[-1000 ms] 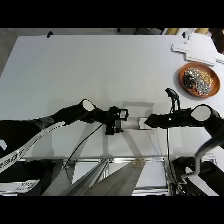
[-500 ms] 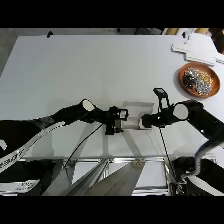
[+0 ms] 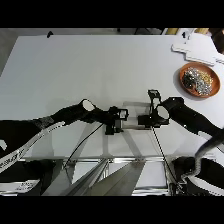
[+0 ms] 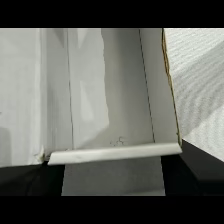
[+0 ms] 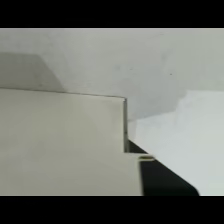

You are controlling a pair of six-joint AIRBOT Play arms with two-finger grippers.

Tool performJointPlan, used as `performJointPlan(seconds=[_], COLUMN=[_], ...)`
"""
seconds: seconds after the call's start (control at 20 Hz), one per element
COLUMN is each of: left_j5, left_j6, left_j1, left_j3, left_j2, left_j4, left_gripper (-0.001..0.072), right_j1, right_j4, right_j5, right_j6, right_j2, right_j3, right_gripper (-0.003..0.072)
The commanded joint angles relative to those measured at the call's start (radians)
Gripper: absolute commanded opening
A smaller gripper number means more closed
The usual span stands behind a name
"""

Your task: Fold the box and place the chain.

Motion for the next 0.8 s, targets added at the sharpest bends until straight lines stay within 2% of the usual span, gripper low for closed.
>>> performJointPlan(seconds=[0.0,0.05,0.2,0.3,0.45,0.55,0.6,0.65,0.75], left_j5=[0.0,0.0,0.0,0.0,0.0,0.0,0.0,0.0,0.0], left_j6=[0.0,0.0,0.0,0.0,0.0,0.0,0.0,0.0,0.0], left_j1=[0.0,0.0,0.0,0.0,0.0,0.0,0.0,0.0,0.0], left_j3=[0.0,0.0,0.0,0.0,0.0,0.0,0.0,0.0,0.0], left_j2=[0.001,0.001,0.001,0.001,0.001,0.001,0.001,0.001,0.001], left_j4=[0.0,0.0,0.0,0.0,0.0,0.0,0.0,0.0,0.0], left_gripper=[0.0138,0.0138,0.0138,0.0138,0.0138,0.0138,0.0138,0.0138,0.0138], right_j1=[0.006,0.006,0.006,0.006,0.006,0.005,0.005,0.005,0.005], right_j4=[-0.014,-0.014,-0.016,-0.02,-0.037,-0.089,-0.104,-0.112,-0.123], right_j5=[0.005,0.005,0.005,0.005,0.032,0.088,0.133,0.195,0.329], right_j6=[0.021,0.021,0.017,0.014,-0.058,-0.095,-0.144,-0.218,-0.35], right_j2=[-0.012,-0.011,-0.011,-0.009,0.013,0.053,0.073,0.093,0.14], right_j3=[0.006,0.006,0.006,0.007,0.021,0.049,0.073,0.107,0.195], right_gripper=[0.006,0.0015,0.0019,0.0248,0.0266,0.0312,0.0348,0.0418,0.044])
